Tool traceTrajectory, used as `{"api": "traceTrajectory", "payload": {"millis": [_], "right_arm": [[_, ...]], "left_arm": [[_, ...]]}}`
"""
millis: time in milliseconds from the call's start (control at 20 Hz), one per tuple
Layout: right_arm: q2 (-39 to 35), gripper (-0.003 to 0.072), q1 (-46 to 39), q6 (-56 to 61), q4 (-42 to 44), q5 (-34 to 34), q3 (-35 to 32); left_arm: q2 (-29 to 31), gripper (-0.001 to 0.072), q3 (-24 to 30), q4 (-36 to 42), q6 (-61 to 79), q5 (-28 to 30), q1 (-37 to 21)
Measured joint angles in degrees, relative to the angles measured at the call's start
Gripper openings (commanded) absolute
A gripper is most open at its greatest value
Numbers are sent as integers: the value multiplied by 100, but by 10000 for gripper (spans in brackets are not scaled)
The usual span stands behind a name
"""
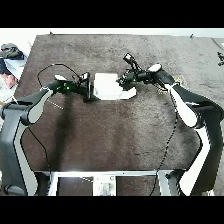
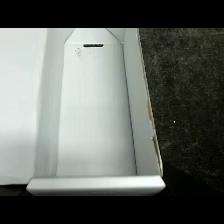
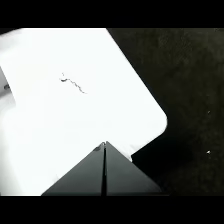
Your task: Fold the box and place the chain.
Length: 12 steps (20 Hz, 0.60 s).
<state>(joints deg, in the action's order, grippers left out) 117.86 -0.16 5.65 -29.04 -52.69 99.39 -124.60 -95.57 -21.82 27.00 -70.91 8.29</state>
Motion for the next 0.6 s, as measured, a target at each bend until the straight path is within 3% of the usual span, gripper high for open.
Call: {"api": "traceTrajectory", "payload": {"millis": [350,600], "right_arm": [[17,-8,4,-2,-37,61,-2],[-518,5,-17,-4,-81,-28,0]], "left_arm": [[-2,419,0,0,4,0,0],[0,419,0,-2,9,0,0]]}}
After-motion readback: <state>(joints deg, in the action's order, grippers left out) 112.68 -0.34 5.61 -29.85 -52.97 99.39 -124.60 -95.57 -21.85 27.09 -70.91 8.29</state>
